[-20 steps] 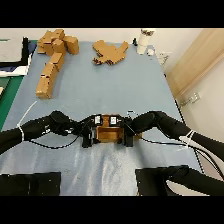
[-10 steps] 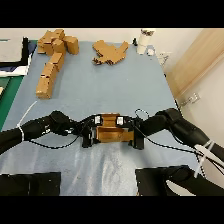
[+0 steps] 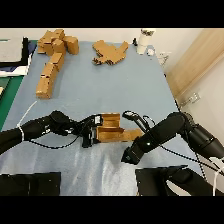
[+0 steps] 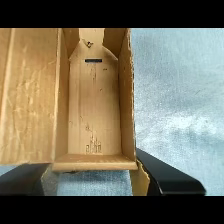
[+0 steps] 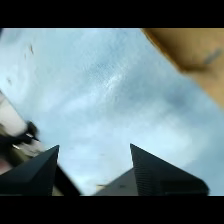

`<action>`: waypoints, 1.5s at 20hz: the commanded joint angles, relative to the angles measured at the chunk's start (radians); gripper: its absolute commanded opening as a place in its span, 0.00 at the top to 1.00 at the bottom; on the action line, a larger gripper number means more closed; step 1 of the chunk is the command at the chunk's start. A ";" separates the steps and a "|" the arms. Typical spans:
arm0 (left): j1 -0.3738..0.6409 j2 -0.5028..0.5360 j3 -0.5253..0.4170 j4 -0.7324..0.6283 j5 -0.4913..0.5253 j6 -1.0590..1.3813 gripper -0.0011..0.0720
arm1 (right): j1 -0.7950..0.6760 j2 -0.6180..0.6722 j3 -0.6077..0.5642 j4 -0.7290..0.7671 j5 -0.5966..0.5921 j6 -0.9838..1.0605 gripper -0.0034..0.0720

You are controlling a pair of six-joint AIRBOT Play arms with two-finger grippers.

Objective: Fold the box.

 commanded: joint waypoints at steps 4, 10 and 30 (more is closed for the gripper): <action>0.000 -0.001 0.001 0.000 0.000 0.000 0.23 | 0.002 0.010 0.000 -0.042 0.269 0.452 0.00; 0.000 -0.001 0.001 0.000 0.000 0.000 0.23 | 0.002 0.002 0.000 -0.038 0.415 0.664 0.38; 0.000 -0.001 0.001 0.000 0.000 0.000 0.23 | -0.167 -0.618 0.510 0.044 0.189 0.230 0.74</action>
